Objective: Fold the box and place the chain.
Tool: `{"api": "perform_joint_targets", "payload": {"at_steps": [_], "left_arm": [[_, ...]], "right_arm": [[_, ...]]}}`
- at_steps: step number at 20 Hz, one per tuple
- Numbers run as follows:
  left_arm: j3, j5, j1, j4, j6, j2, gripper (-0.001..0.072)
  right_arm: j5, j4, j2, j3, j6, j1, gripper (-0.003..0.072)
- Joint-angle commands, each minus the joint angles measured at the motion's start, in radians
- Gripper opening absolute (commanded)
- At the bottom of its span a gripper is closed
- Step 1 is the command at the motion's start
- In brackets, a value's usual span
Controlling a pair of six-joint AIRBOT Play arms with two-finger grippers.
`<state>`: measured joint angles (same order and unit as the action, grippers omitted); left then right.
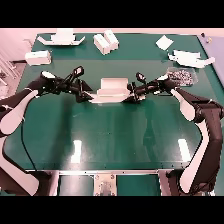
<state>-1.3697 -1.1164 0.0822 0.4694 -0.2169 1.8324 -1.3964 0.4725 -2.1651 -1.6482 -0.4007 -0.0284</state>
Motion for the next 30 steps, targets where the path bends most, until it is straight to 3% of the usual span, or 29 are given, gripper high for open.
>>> {"api": "perform_joint_targets", "payload": {"at_steps": [1, 8, 19, 20, 23, 24, 25, 26, 30], "left_arm": [[-0.001, 0.009, -0.002, -0.056, -0.028, 0.032, 0.0587], [-0.001, -0.005, -0.002, -0.095, -0.08, 0.055, 0.0587], [-0.002, 0.069, 0.048, -0.105, -0.159, 0.057, 0.0585], [-0.002, 0.069, 0.048, -0.105, -0.159, 0.057, 0.0525], [-0.002, 0.069, 0.048, -0.105, -0.158, 0.057, 0.0524], [-0.002, 0.068, 0.048, -0.105, -0.158, 0.057, 0.0465], [-0.002, 0.069, 0.048, -0.105, -0.158, 0.057, 0.0459], [-0.002, 0.069, 0.048, -0.106, -0.158, 0.057, 0.0358], [-0.002, 0.056, 0.048, -0.111, -0.158, 0.057, 0.0357]], "right_arm": [[0.0, 0.0, 0.0, -0.001, 0.0, -0.001, 0.0475], [0.0, 0.0, 0.0, -0.001, 0.0, -0.001, 0.0475], [0.0, 0.0, 0.0, -0.001, 0.0, -0.001, 0.0475], [0.0, 0.0, 0.0, -0.001, 0.0, -0.001, 0.0475], [0.0, 0.0, 0.0, -0.001, 0.0, -0.001, 0.0474], [0.0, 0.0, 0.0, -0.001, 0.0, -0.001, 0.0474], [0.0, 0.0, 0.0, -0.001, 0.0, -0.001, 0.0474], [0.0, 0.0, 0.0, -0.001, 0.0, -0.001, 0.0474], [0.0, 0.0, 0.0, -0.001, 0.0, -0.001, 0.0474]]}}
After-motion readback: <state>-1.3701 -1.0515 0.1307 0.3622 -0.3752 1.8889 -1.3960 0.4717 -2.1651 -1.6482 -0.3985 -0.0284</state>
